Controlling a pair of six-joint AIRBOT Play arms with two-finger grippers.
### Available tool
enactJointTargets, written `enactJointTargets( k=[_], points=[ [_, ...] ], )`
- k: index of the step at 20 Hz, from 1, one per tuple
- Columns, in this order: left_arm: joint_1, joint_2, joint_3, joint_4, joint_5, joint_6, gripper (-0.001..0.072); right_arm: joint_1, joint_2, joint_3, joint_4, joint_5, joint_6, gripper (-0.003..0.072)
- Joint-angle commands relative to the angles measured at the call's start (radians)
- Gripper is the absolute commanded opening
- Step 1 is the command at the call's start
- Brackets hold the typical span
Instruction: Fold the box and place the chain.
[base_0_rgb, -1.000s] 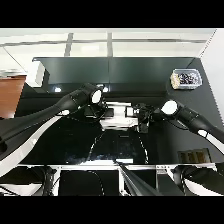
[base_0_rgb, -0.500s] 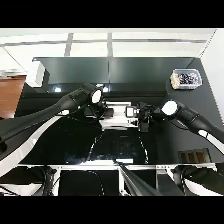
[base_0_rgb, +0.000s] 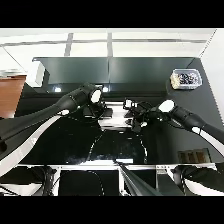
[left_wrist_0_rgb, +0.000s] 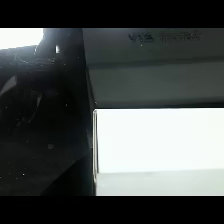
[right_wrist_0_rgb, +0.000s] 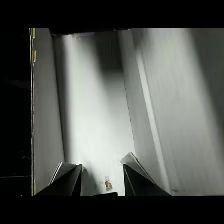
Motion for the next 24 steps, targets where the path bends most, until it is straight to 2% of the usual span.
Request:
enactJointTargets(
  k=[1, 2, 3, 4, 5, 6, 7, 10, 12, 14, 15, 16, 18, 20, 24],
  points=[
    [-0.001, 0.001, 0.001, -0.003, 0.001, 0.001, 0.0028, 0.001, -0.013, 0.0, 0.037, -0.01, 0.003, 0.0349],
    [-0.001, 0.001, 0.001, -0.004, 0.001, 0.001, 0.0028, 0.0, -0.013, 0.001, 0.037, -0.014, 0.019, 0.0184],
    [-0.001, 0.001, 0.001, -0.004, 0.001, 0.001, 0.0028, 0.0, -0.013, 0.0, 0.037, -0.027, 0.043, 0.0248],
    [-0.001, 0.001, 0.001, -0.004, 0.001, 0.001, 0.0028, 0.0, -0.013, 0.001, 0.037, -0.032, 0.064, 0.0425],
    [-0.001, 0.001, 0.001, -0.004, 0.001, 0.001, 0.0028, 0.0, -0.012, 0.001, 0.026, -0.026, 0.092, 0.0272],
    [-0.001, 0.001, 0.001, -0.006, -0.001, 0.0, 0.0029, -0.001, -0.005, 0.001, -0.013, -0.024, 0.166, 0.0079],
    [-0.001, 0.001, 0.001, -0.007, -0.003, 0.0, 0.0029, -0.008, 0.016, 0.005, -0.076, -0.007, 0.299, 0.0018],
    [0.0, 0.0, 0.001, -0.006, -0.01, 0.001, 0.0028, -0.088, 0.133, 0.065, -0.264, 0.182, 0.769, 0.0017],
    [-0.001, 0.001, 0.001, -0.003, -0.012, 0.0, 0.0027, -0.2, 0.229, 0.117, -0.361, 0.32, 1.054, 0.0017],
    [-0.001, 0.001, 0.001, 0.002, -0.022, 0.0, 0.0027, -0.344, 0.293, 0.117, -0.474, 0.359, 1.305, 0.0017],
    [-0.001, 0.001, 0.001, 0.002, -0.022, 0.0, 0.0027, -0.415, 0.295, 0.095, -0.523, 0.346, 1.462, 0.0018],
    [-0.001, 0.0, 0.001, 0.002, -0.021, -0.001, 0.0027, -0.463, 0.292, 0.05, -0.517, 0.312, 1.536, 0.0017],
    [-0.001, 0.001, 0.001, 0.003, -0.022, -0.003, 0.0027, -0.5, 0.261, -0.061, -0.47, 0.26, 1.542, 0.0018],
    [-0.001, 0.001, 0.001, 0.003, -0.026, -0.003, 0.0027, -0.48, 0.193, -0.125, -0.348, 0.256, 1.499, 0.0018],
    [-0.001, 0.001, 0.001, 0.001, -0.026, -0.003, 0.0027, -0.342, 0.031, -0.134, -0.134, 0.221, 1.365, 0.0018]
  ],
)
